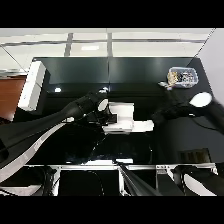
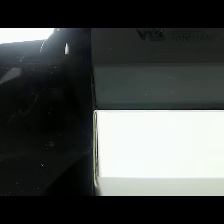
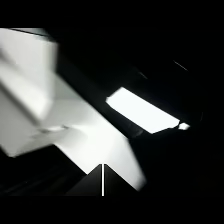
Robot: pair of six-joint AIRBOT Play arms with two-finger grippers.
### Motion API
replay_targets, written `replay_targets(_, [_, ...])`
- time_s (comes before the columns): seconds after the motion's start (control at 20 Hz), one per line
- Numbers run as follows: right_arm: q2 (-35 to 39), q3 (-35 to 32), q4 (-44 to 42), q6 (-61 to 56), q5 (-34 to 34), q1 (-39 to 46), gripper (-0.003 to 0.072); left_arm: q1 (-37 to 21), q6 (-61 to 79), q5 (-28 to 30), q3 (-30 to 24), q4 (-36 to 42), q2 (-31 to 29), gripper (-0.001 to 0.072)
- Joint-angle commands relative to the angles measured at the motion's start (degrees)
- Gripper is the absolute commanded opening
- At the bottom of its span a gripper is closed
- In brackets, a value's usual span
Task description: Fold the box and place the chain.
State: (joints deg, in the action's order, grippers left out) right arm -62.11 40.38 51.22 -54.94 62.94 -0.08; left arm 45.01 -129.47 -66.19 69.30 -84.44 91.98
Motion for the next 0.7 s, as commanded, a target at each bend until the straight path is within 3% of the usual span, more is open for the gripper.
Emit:
replay_targets(0.0, [1.42,-2.8,4.11,-22.64,3.34,15.26,0.0015,-0.04,0.02,-0.07,0.04,-0.11,-0.04,0.0027])
replay_targets(0.1, [-0.68,-9.05,-3.23,-22.38,0.11,18.12,0.0015,-0.04,0.02,-0.07,0.04,-0.11,-0.04,0.0027])
replay_targets(0.25, [-7.1,-12.9,-12.26,-14.93,-1.9,12.85,0.0015,-0.04,0.02,-0.09,0.04,-0.11,-0.04,0.0027])
replay_targets(0.45, [-13.81,-11.58,-25.86,-6.64,-5.57,2.56,0.0015,-0.04,0.02,-0.09,0.04,-0.11,-0.04,0.0027])
replay_targets(0.6, [-14.23,-6.84,-25.16,-6.67,-1.16,-1.4,0.0018,-0.04,0.02,-0.09,0.04,-0.11,-0.04,0.0027])
replay_targets(0.65, [-14.23,-5.25,-24.96,-6.71,0.83,-1.75,0.0136,-0.04,0.04,-0.09,0.04,-0.11,-0.04,0.0027])
